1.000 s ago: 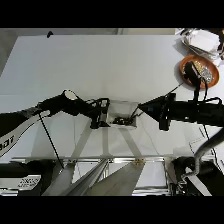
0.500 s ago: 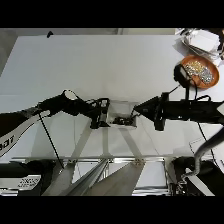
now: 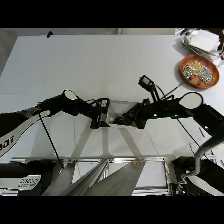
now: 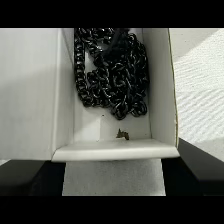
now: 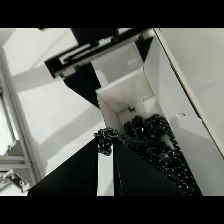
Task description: Fold the box and place the chain.
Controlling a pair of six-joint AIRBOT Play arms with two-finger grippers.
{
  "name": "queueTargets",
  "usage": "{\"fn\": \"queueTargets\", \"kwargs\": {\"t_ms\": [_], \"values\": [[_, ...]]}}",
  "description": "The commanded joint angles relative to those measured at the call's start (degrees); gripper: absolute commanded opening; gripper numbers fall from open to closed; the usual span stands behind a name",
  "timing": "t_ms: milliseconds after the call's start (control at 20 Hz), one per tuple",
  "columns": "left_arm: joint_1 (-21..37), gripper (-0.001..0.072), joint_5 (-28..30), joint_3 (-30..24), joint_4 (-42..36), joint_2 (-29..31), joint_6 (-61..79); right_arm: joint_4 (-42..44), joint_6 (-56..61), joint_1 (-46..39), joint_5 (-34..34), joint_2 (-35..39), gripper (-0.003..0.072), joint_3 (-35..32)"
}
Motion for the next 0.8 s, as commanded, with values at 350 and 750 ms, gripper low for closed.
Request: {"fn": "queueTargets", "kwargs": {"t_ms": [350,750], "values": [[0.0,0.0343,0.0,0.1,0.0,0.0,0.0,0.0,3.4,4.4,-7.1,-11.7,0.0148,0.0],[0.0,0.0343,0.0,0.1,0.0,0.0,0.0,-0.3,4.7,4.3,-5.4,-6.3,0.0254,0.1]]}}
